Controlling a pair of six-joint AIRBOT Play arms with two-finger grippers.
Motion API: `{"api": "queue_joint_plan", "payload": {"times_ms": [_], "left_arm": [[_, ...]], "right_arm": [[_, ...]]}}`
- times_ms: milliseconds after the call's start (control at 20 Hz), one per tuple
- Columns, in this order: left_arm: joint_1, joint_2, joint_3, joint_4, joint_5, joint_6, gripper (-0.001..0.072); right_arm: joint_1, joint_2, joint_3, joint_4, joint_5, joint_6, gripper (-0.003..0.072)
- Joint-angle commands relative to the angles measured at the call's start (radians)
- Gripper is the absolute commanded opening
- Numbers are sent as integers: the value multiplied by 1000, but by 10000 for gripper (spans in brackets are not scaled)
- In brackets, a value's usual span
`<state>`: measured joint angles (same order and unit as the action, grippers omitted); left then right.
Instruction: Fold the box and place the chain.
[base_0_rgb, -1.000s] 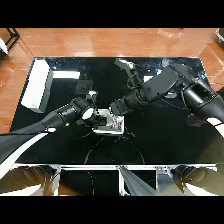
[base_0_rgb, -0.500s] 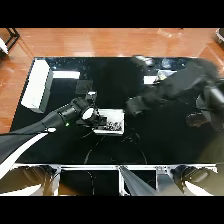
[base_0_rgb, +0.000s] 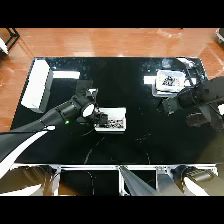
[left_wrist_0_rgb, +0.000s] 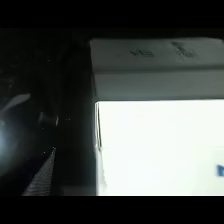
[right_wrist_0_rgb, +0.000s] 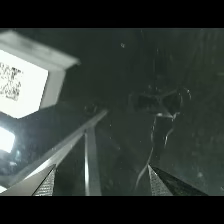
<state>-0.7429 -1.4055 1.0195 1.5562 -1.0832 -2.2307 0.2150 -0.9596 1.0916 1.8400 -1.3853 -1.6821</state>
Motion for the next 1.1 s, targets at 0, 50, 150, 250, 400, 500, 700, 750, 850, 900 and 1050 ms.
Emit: {"api": "queue_joint_plan", "payload": {"times_ms": [0,50,150,250,400,500,700,750,850,900,1050], "left_arm": [[8,32,74,17,-142,185,639],[14,71,92,24,-175,260,635],[27,180,90,32,-245,393,632],[48,327,63,43,-349,487,625],[167,607,-58,81,-364,498,626],[298,792,-204,-61,-266,541,627],[481,964,-483,-260,-174,591,627],[509,970,-521,-261,-178,590,627],[543,965,-554,-262,-169,539,625],[550,958,-561,-263,-157,462,625],[549,924,-562,-292,-101,447,625]], "right_arm": [[-11,4,-11,55,30,-18,703],[0,-5,-10,70,33,-26,703],[44,-43,-1,94,110,-32,703],[101,-137,74,99,141,-32,703],[174,-331,274,88,154,-113,703],[202,-449,387,90,169,-192,703],[266,-554,425,95,124,-354,702],[282,-567,425,97,129,-382,702],[303,-577,425,103,135,-451,701],[305,-577,425,120,129,-484,702],[308,-577,425,256,33,-570,701]]}}
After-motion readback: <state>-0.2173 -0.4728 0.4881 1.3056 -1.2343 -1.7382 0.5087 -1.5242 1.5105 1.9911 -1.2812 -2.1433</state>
